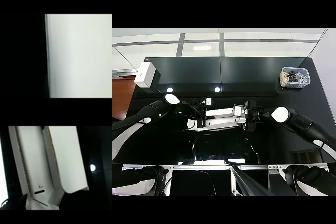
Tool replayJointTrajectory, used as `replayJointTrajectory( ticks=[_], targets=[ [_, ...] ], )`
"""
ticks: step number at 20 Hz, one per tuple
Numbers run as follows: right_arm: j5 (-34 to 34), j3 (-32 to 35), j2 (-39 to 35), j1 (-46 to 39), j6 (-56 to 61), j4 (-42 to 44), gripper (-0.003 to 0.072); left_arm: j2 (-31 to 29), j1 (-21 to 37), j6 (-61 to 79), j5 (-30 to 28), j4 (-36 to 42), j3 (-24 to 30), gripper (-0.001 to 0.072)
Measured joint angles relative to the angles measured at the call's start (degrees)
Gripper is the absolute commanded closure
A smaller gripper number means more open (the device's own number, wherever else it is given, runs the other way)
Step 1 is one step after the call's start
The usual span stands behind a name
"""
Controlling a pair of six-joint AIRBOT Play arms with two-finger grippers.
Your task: Fold the box and place the chain.
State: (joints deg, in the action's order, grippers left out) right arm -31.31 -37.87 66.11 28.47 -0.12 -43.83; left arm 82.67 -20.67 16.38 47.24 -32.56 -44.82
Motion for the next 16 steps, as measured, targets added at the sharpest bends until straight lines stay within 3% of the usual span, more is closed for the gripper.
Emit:
replayJointTrajectory(
  ticks=[3, 8, 16],
  targets=[
    [-0.6, -0.2, 1.4, -1.4, -5.8, 5.3, -0.0015, 0.0, 0.0, 0.0, 0.0, 0.0, 0.0, 0.0680],
    [-7.4, -0.3, 4.8, -2.5, -15.1, 14.2, -0.0015, 0.0, 0.0, 0.2, 2.0, -0.1, 0.0, 0.0680],
    [-11.2, -0.3, 9.5, -2.7, -16.0, 17.1, -0.0014, 0.0, -0.1, 0.2, 2.9, -0.1, 0.0, 0.0680]
  ],
)
